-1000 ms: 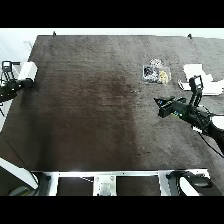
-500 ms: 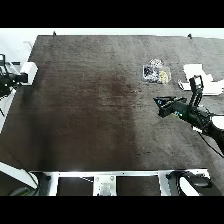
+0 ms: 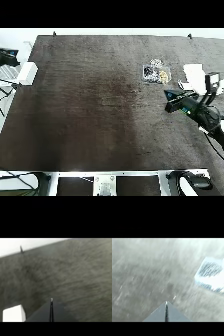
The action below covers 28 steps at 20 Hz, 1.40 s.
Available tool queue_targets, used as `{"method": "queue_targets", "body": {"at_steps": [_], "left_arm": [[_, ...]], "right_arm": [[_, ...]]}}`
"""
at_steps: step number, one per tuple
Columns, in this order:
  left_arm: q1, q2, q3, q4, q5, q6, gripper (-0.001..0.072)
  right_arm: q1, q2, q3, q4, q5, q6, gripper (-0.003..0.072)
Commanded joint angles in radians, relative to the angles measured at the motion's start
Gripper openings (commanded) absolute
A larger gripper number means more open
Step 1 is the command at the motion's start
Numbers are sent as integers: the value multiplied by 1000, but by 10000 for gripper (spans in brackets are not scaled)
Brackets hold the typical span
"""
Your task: Fold the box and place the chain.
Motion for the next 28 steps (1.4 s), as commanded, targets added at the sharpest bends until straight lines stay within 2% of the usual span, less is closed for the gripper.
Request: {"method": "queue_targets", "body": {"at_steps": [1,4,8,10,14,16,18,28], "left_arm": [[-26,217,-157,-100,-49,104,11],[-78,450,-401,-160,99,191,11],[-176,746,-744,-388,218,379,11],[-217,879,-887,-441,240,403,11],[-238,1083,-1104,-442,248,389,12],[-238,1164,-1176,-446,265,356,12],[-238,1197,-1214,-446,274,343,13],[-238,1193,-1218,-445,272,312,18]], "right_arm": [[0,100,0,-1,-56,1,19],[0,165,-2,-1,-56,16,19],[0,221,-11,-5,-55,27,17],[0,262,-40,-5,-55,27,17],[0,379,-148,-23,-55,27,17],[0,440,-200,-31,-55,27,17],[0,480,-246,-53,-56,27,18],[1,495,-339,-55,-47,27,29]]}}
